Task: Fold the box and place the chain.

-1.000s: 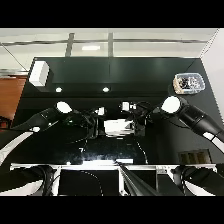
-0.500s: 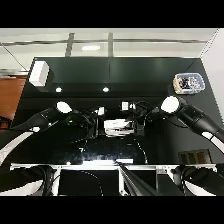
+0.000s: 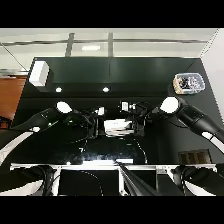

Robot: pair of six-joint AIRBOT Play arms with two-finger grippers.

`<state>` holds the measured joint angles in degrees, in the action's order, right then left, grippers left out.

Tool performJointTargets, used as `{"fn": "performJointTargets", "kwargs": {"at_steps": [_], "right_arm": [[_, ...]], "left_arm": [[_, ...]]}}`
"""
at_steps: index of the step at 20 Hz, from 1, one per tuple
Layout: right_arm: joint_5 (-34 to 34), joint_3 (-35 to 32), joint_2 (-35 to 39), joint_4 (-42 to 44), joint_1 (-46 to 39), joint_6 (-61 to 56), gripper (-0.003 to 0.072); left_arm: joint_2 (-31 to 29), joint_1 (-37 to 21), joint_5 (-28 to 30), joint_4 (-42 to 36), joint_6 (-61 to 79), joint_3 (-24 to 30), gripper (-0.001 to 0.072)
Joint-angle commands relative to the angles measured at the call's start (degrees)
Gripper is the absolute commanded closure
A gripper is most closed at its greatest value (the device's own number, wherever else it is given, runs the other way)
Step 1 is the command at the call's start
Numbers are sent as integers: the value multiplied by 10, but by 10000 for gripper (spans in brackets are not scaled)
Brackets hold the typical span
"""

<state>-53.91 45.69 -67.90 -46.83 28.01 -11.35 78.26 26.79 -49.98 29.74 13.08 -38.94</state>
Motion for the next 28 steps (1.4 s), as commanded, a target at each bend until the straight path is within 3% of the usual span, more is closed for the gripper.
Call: {"fn": "performJointTargets", "kwargs": {"at_steps": [1, 28], "right_arm": [[5, 0, 7, 2, 0, 0, 349], [3, -8, -6, 3, 7, -19, 347]], "left_arm": [[0, 0, 0, 0, 0, 0, 207], [0, 0, 0, 0, 0, 0, 207]]}}
